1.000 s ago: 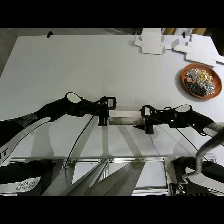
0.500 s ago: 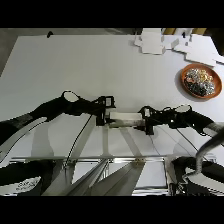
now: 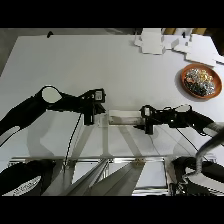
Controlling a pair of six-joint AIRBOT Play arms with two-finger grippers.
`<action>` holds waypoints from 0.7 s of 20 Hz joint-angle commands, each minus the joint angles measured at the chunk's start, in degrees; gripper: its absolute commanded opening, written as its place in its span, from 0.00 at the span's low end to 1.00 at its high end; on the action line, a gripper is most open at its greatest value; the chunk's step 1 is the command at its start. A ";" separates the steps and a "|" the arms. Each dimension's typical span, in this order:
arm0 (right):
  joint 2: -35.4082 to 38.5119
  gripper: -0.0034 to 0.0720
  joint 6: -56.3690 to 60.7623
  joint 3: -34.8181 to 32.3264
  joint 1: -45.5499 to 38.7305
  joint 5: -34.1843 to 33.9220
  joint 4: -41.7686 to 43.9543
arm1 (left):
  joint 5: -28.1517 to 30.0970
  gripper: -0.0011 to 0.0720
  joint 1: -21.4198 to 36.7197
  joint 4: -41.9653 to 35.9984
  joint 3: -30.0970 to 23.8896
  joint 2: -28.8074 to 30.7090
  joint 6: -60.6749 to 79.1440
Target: Fold the box and place the chain.
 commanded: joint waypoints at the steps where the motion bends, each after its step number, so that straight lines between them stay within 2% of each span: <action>1: 0.04 0.50 -0.02 -0.02 0.00 0.11 -0.02 | -4.50 0.02 -4.28 3.69 0.02 1.79 -5.84; 5: 0.04 0.50 -0.02 -0.02 0.00 0.13 -0.04 | 4.48 0.02 -12.61 2.69 0.04 1.79 -8.81; 8: 0.04 0.50 -0.02 -0.02 0.00 0.13 -0.02 | 19.21 0.02 -15.85 -1.81 0.04 0.31 -8.79; 11: 0.04 0.50 -0.02 -0.02 0.00 0.11 -0.02 | 32.24 0.02 -15.85 -7.67 0.07 -4.70 -8.79; 12: 0.04 0.50 -0.02 -0.02 0.00 0.13 -0.02 | 34.97 0.02 -15.63 -8.44 0.31 -6.12 -8.81; 14: 0.04 0.50 -0.02 -0.02 0.00 0.11 -0.02 | 36.09 0.02 -14.14 -8.61 1.31 -8.98 -8.79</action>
